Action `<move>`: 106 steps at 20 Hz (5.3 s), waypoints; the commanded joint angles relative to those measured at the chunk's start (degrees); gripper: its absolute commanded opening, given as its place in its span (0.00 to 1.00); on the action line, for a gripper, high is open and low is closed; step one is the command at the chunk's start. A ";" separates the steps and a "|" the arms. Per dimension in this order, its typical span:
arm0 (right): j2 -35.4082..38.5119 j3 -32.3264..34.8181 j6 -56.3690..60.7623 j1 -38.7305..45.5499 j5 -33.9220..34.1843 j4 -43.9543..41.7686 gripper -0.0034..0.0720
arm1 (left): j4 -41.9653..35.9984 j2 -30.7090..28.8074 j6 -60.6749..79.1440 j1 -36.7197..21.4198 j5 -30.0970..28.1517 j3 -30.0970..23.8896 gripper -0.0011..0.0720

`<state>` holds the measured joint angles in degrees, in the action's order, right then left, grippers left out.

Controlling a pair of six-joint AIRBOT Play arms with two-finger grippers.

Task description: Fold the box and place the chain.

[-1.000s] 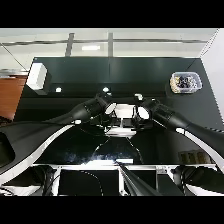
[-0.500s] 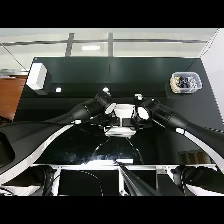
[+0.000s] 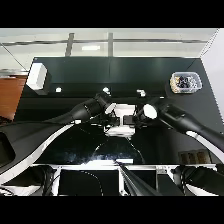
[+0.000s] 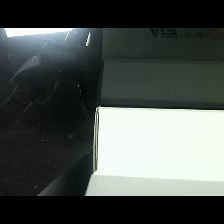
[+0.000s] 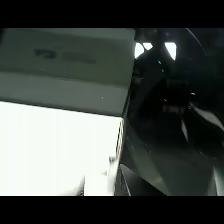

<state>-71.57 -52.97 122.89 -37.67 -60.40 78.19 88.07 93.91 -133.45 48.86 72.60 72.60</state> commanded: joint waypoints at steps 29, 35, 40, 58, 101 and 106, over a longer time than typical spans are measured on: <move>-36.41 -43.04 -25.90 49.51 -1.84 7.76 0.84 | -0.09 0.00 -0.09 -0.04 -0.55 0.00 0.05; -37.42 -43.12 -25.94 49.51 -2.10 7.78 0.33 | -0.09 0.00 -0.09 -0.04 -0.55 0.00 0.05; -32.81 -44.50 -30.36 49.59 -5.05 7.76 0.07 | -0.07 0.00 -0.07 -0.04 -0.57 0.00 0.05; 9.77 -41.88 -48.59 47.89 -14.43 -21.40 0.06 | -0.09 0.00 -0.07 -0.02 -0.55 -0.02 0.05; 12.39 -3.02 -48.37 15.15 -5.66 -27.04 0.06 | -0.07 0.00 -0.07 -0.02 -0.48 -0.02 0.05; 12.41 2.97 -48.26 14.60 0.44 -25.62 0.57 | -0.28 0.00 -0.09 -0.02 -0.35 -0.02 0.05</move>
<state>-59.16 -53.06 74.52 -23.00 -62.98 51.46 87.99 93.91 -133.51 48.86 72.18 72.55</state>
